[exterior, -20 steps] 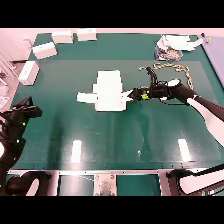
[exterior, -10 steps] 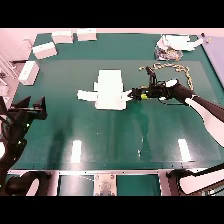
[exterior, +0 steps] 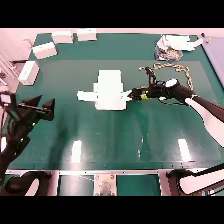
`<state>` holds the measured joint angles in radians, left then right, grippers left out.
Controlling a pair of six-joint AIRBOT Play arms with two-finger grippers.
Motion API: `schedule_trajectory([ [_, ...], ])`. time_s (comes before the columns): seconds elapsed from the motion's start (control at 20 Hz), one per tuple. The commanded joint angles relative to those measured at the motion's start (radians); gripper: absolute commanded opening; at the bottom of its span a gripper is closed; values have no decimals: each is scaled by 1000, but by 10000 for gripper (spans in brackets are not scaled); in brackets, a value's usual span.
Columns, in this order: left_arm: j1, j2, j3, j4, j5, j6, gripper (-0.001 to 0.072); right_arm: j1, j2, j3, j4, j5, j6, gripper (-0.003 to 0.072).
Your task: Fold the box and place the chain.
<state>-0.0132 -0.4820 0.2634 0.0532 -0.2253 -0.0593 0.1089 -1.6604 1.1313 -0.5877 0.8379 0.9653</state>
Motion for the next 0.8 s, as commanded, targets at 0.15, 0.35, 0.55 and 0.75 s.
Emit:
schedule_trajectory([
  [0.15, 0, -214, 102, -2, -64, 42, 590, 24, -1, 2, -7, -2, -24, 4],
  [0.35, 1, -217, 112, -7, -130, 80, 587, 24, -1, 2, -5, -18, -24, 5],
  [0.55, 1, -366, 225, -6, -164, 95, 588, 26, -1, 8, -5, -18, -24, 5],
  [0.75, 1, -635, 420, 8, -359, 70, 587, 24, -1, 8, -8, -19, -24, 5],
])
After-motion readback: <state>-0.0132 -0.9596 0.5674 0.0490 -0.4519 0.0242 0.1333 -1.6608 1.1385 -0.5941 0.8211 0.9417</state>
